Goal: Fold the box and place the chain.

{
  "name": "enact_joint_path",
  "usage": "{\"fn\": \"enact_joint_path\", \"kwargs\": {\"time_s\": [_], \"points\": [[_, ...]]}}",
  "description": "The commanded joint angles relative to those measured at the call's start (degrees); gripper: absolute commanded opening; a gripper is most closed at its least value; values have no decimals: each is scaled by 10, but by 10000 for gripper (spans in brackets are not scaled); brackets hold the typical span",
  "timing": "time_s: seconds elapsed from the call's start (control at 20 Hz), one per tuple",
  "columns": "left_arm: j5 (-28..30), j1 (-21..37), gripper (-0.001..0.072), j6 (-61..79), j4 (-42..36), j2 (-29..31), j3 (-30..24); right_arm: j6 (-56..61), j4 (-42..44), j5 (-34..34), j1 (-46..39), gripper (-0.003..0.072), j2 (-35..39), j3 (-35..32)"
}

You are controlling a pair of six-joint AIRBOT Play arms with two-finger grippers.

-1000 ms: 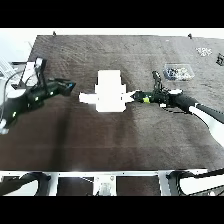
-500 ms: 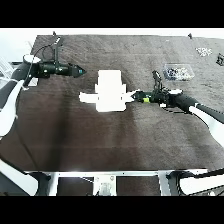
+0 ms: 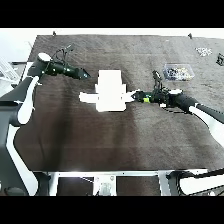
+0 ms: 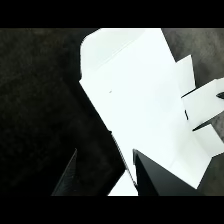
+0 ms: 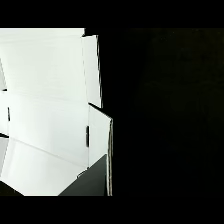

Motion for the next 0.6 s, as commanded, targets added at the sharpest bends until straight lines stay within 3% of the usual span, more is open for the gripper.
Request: {"fn": "enact_joint_path", "kwargs": {"time_s": [0.0, 0.55], "points": [[-9, -13, 415, -26, 33, -32, 33, -2, 0, 0, 0, 13, 0, 1], [-43, -18, 434, -19, -8, -61, 38, -9, 0, 0, 0, 14, 0, 1]]}}
